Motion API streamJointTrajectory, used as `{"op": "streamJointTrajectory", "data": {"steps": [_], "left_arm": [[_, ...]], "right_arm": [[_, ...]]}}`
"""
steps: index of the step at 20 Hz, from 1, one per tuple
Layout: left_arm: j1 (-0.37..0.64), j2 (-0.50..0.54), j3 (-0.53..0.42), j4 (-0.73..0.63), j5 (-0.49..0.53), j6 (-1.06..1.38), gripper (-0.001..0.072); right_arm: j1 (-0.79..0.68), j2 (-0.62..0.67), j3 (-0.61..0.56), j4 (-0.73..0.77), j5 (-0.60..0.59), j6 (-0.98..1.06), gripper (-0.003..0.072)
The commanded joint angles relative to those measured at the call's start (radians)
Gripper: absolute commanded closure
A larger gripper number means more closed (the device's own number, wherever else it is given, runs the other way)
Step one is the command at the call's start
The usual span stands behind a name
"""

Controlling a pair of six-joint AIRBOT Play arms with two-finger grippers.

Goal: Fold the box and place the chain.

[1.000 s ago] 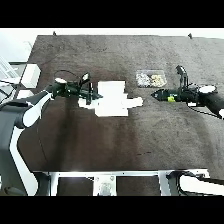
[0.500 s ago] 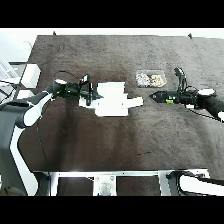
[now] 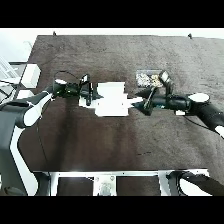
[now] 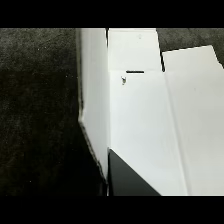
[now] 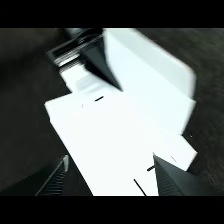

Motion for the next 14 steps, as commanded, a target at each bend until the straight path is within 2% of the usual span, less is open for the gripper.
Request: {"op": "streamJointTrajectory", "data": {"steps": [1, 4, 7, 10, 14], "left_arm": [[0.0, 0.001, 0.0, 0.001, 0.0, 0.0, 0.0685], [0.0, 0.001, 0.0, 0.001, 0.0, 0.0, 0.0685], [0.0, 0.001, 0.0, 0.001, 0.001, 0.0, 0.0685], [0.0, 0.001, 0.0, 0.001, 0.001, 0.0, 0.0685], [0.0, 0.001, 0.0, 0.001, 0.001, 0.0, 0.0685]], "right_arm": [[0.116, -0.002, -0.054, -0.124, -0.114, -0.203, 0.0036], [0.152, -0.074, -0.063, -0.201, -0.166, -0.234, 0.0036], [0.174, -0.142, -0.061, -0.2, -0.18, -0.29, 0.0036], [0.208, -0.189, -0.057, -0.199, -0.299, -0.3, 0.0037], [0.241, -0.227, -0.023, -0.174, -0.343, -0.3, 0.0037]]}}
